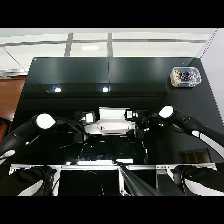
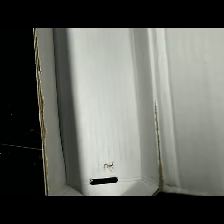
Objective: Fold the box and place the chain.
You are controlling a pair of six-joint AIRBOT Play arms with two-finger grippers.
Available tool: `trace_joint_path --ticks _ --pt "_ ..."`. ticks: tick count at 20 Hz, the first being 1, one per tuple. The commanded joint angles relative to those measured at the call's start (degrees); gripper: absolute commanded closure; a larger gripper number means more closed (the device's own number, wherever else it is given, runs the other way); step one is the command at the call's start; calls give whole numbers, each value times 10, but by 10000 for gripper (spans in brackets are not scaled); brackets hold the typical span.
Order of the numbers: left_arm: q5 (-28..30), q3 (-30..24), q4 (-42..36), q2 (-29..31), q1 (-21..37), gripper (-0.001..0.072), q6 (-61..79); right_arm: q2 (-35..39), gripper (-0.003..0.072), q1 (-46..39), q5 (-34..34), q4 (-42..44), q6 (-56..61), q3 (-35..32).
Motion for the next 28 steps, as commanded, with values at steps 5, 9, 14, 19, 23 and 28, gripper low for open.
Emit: trace_joint_path --ticks 5,9,14,19,23,28 --pt "7 72 25 -98 -26 254 -3 0 337 0 0 0 0 0" --pt "-8 72 -34 -99 -28 476 0 0 337 0 0 0 0 0" --pt "-4 72 -145 -129 -30 494 26 0 337 0 0 0 0 0" --pt "10 72 -162 -147 -46 505 27 0 337 0 0 0 0 0" --pt "6 72 -161 -147 -47 338 28 0 337 0 0 0 0 0" --pt "-46 77 -137 -124 -39 528 -20 0 337 0 0 0 0 0"
